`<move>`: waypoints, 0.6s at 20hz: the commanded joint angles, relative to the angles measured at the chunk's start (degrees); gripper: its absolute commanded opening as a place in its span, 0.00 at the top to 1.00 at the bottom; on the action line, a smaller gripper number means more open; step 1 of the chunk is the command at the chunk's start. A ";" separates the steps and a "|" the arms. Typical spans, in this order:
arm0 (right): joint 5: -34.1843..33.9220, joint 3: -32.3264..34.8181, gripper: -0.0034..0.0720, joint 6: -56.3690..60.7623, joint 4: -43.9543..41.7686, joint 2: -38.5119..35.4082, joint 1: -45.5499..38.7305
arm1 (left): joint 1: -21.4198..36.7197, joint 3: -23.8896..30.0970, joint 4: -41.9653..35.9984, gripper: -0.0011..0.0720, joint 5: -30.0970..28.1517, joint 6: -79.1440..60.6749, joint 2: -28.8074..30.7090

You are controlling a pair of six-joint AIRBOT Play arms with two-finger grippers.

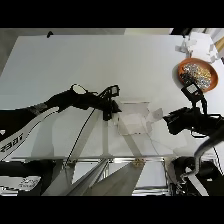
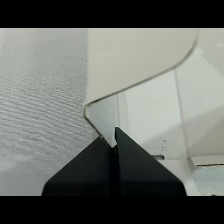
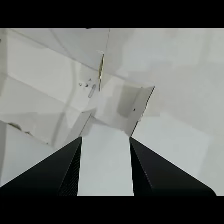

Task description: Fold the box and place the chain.

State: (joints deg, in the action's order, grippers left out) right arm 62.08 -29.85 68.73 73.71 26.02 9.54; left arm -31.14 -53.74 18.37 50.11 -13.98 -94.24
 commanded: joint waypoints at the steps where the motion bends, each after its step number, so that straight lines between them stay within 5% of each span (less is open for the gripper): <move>1: 0.02 -0.07 0.51 0.00 -0.02 -0.04 0.02 | -0.02 0.04 0.26 0.98 -0.20 -0.74 -0.81; 12: 0.00 -0.07 0.51 0.00 -0.02 -0.04 0.02 | -0.02 0.02 0.52 0.98 0.31 -1.57 -0.98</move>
State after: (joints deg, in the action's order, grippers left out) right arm 62.08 -29.85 68.73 73.71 26.02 9.54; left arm -31.14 -53.74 18.81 50.00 -15.25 -95.20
